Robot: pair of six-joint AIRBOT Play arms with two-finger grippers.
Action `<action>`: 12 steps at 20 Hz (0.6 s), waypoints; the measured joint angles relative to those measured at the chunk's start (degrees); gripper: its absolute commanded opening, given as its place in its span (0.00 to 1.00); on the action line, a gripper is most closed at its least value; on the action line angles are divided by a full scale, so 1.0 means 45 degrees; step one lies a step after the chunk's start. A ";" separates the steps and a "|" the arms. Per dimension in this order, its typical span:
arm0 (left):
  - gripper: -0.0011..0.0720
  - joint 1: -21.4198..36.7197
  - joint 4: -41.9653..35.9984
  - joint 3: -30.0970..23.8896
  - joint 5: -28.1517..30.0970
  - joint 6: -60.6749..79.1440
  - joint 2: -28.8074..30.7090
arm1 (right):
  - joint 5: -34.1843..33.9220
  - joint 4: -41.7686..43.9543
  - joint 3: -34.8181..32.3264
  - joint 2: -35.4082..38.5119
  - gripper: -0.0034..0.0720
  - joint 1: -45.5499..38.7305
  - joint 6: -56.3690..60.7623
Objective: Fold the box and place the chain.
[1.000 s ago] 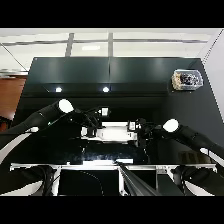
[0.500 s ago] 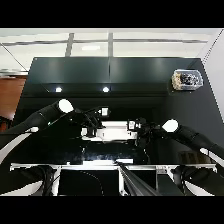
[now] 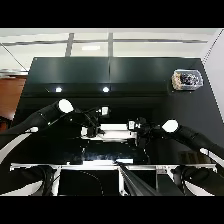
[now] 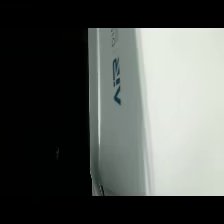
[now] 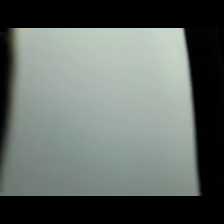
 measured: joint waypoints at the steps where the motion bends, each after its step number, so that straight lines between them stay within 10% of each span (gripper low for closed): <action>1: 0.81 0.0019 0.0223 0.0000 0.0005 -0.0306 0.0078 | 0.0000 0.0000 0.0000 0.0000 0.81 0.0000 0.0000; 6: 0.80 0.0374 0.1608 0.0029 -0.0073 -0.3109 0.1122 | 0.0005 0.0000 0.0000 0.0000 0.82 0.0000 0.0005; 7: 0.68 0.0491 0.1953 0.0029 -0.0253 -0.3813 0.1481 | 0.0005 0.0000 0.0000 0.0000 0.82 0.0000 0.0005; 9: 0.05 0.0704 0.2783 0.0029 -0.0928 -0.5217 0.2317 | 0.0010 -0.0005 0.0000 0.0000 0.82 0.0000 0.0005; 12: 0.05 0.0845 0.3429 -0.0019 -0.2550 -0.7563 0.3419 | 0.0010 0.0000 0.0000 0.0000 0.82 0.0000 0.0005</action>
